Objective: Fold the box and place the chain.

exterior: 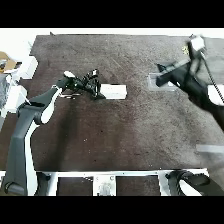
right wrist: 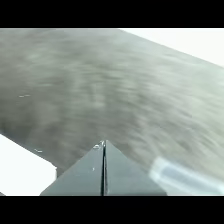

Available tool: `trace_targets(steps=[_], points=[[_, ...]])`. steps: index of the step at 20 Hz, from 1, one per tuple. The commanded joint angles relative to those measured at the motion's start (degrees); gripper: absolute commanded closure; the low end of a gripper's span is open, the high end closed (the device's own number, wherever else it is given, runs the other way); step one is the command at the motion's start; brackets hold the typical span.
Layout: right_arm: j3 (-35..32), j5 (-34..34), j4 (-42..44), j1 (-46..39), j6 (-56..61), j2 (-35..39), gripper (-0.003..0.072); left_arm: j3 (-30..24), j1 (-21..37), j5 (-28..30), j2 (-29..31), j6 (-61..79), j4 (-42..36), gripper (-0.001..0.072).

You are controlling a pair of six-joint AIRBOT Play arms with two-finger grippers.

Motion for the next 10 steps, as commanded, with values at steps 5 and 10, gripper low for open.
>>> trace_targets(steps=[5, 10], points=[[-38.9, -17.0, 1.5, 0.0, 3.7, 38.3, 0.0684, 0.0, 0.0, 0.0, 0.0, 0.0, 0.0, 0.0306], [-43.8, -13.8, 0.5, -0.3, 3.2, 48.5, 0.0684, 0.0, 0.0, -0.2, 0.0, 0.0, -0.2, 0.0306]])
